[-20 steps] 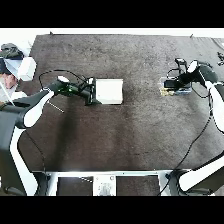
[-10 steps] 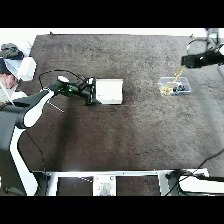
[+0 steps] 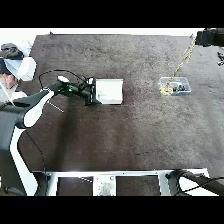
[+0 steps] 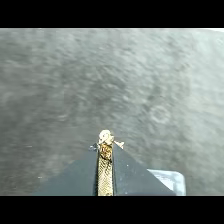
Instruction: Fold the box and place the chain.
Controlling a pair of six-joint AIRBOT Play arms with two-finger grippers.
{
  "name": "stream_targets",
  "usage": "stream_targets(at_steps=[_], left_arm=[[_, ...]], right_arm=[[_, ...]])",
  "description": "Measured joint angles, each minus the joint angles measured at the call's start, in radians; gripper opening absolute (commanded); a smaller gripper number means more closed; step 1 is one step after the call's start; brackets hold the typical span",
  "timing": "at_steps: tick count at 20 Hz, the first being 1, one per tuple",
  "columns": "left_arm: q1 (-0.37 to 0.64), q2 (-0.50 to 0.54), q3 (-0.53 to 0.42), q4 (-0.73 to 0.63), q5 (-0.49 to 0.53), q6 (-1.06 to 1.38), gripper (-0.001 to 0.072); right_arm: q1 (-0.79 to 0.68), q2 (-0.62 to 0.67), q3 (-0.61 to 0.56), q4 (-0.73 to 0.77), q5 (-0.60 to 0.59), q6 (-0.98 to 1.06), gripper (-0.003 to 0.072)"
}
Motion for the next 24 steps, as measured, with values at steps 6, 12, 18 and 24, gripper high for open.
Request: stream_targets(at_steps=[6, 12, 18, 24], left_arm=[[0.0, 0.0, 0.0, 0.0, 0.0, 0.0, 0.0347], [0.0, 0.0, 0.0, 0.0, 0.0, 0.0, 0.0347], [0.0, 0.0, 0.0, 0.0, 0.0, 0.0, 0.0347], [0.0, 0.0, 0.0, 0.0, 0.0, 0.0, 0.0347]], right_arm=[[0.089, 0.011, 0.0, 0.053, 0.074, -0.032, -0.0011], [0.142, -0.018, -0.002, 0.065, 0.175, -0.06, -0.0011], [0.16, -0.069, -0.102, 0.127, 0.315, -0.084, -0.0011], [0.167, -0.077, -0.35, 0.248, 0.289, -0.166, -0.0011]])
